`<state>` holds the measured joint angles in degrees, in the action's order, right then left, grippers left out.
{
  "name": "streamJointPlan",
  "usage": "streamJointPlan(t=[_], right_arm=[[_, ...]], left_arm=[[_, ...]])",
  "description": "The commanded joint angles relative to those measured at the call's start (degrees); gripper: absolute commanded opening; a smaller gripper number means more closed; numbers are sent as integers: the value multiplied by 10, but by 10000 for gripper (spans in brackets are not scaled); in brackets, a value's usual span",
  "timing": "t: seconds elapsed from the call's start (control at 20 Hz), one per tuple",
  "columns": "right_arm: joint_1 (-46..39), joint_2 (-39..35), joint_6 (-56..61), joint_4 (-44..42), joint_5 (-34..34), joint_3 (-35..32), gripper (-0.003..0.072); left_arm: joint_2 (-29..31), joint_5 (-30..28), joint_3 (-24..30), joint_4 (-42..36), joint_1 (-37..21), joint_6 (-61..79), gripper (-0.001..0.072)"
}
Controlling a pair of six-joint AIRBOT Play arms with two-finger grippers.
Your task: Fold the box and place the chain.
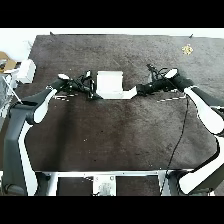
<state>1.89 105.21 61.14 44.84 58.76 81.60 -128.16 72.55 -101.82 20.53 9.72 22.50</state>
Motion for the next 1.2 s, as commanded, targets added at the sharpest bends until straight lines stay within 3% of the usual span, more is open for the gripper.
streamJointPlan(t=[0.0,0.05,0.35,0.6,0.85,1.15], right_arm=[[1,8,-66,-106,31,6,401],[1,8,-76,-108,48,15,456],[13,10,-37,-119,53,33,467],[55,28,33,-32,42,58,438],[76,44,71,-11,31,114,438],[106,45,153,109,20,143,438]], left_arm=[[0,0,-1,0,0,0,226],[0,0,-1,0,0,0,225],[0,0,-1,0,0,0,226],[0,0,-1,0,0,0,226],[0,0,-1,0,0,0,226],[0,0,-1,0,0,0,226]])
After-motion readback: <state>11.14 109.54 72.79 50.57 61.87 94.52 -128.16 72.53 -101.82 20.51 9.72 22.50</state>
